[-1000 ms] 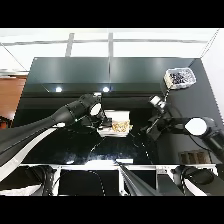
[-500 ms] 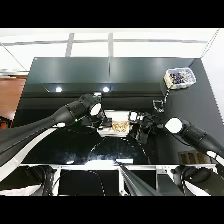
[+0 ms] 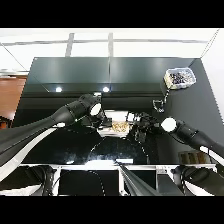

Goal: Fold the box and place the chain.

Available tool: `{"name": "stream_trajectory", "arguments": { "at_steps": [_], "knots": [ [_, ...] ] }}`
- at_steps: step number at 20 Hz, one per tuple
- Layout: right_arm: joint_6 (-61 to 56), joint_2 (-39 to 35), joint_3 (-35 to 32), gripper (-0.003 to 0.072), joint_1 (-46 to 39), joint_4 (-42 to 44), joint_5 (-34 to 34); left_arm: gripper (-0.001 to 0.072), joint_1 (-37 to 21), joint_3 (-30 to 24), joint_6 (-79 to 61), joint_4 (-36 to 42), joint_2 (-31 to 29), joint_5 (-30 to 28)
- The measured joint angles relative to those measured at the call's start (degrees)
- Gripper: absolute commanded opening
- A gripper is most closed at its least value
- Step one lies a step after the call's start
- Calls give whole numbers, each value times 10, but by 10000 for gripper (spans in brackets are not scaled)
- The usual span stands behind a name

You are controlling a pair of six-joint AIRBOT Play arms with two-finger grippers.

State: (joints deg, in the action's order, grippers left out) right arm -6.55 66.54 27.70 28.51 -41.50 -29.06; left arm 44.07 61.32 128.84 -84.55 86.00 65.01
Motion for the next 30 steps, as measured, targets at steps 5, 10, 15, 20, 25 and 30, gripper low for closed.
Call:
{"name": "stream_trajectory", "arguments": {
  "at_steps": [5,10,15,20,25,30],
  "knots": [
    [2,6,0,9,0,-3,3,32,0,0,0,0,0,0],
    [-54,-14,0,8,0,-16,-13,32,0,0,0,0,0,0],
    [-220,-100,14,8,0,-82,-32,32,0,0,0,0,0,0],
    [-423,-195,84,8,0,-135,-89,32,0,0,0,0,0,0],
    [-514,-207,122,41,1,-60,-122,32,0,0,0,0,0,0],
    [-541,-180,129,374,-12,-57,-140,32,0,0,0,0,0,0]
  ]
}}
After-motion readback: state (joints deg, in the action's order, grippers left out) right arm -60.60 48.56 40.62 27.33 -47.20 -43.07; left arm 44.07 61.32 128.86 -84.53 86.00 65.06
